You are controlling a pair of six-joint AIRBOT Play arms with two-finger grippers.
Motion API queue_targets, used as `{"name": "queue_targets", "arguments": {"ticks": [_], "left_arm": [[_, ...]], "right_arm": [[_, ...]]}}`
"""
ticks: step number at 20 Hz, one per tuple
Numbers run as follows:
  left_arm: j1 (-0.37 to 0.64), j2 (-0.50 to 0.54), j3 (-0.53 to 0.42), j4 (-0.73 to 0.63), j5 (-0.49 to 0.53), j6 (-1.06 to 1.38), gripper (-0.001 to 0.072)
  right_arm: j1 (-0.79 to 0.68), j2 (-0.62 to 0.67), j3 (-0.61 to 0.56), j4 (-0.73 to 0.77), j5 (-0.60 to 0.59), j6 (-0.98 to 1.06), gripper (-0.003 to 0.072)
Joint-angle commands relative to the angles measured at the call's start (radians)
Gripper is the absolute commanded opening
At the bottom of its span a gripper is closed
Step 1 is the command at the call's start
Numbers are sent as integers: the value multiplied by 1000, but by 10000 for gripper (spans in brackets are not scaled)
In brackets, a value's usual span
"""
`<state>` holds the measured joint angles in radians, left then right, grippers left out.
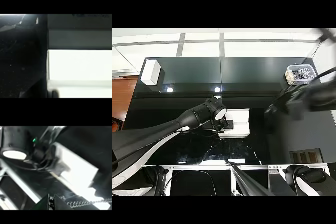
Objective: Fold the box and place the chain.
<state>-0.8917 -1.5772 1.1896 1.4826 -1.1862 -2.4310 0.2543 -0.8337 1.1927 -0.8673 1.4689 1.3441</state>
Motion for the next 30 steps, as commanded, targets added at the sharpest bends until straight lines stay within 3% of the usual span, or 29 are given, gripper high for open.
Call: {"name": "queue_targets", "arguments": {"ticks": [1,4,7,16,17,18,19,20,25,30], "left_arm": [[1,0,0,0,0,0,28],[1,0,0,0,0,0,28],[1,0,0,0,0,0,28],[1,0,0,0,0,0,29],[1,0,0,0,0,0,28],[1,0,0,0,0,0,28],[1,0,0,0,0,0,28],[1,0,0,0,0,0,28],[1,0,0,0,0,0,29],[1,0,0,0,0,0,29]], "right_arm": [[50,-3,-265,196,-236,-62,16],[79,-8,-405,212,-402,-58,17],[78,-13,-477,212,-463,-41,18],[87,-18,-499,212,-530,-26,27],[87,-18,-499,213,-532,-24,49],[87,-18,-499,212,-532,-19,240],[87,-18,-499,204,-532,-7,339],[82,-18,-499,186,-535,1,339],[-115,-18,-499,-27,-573,85,337],[-377,-28,-499,-632,-750,507,337]]}}
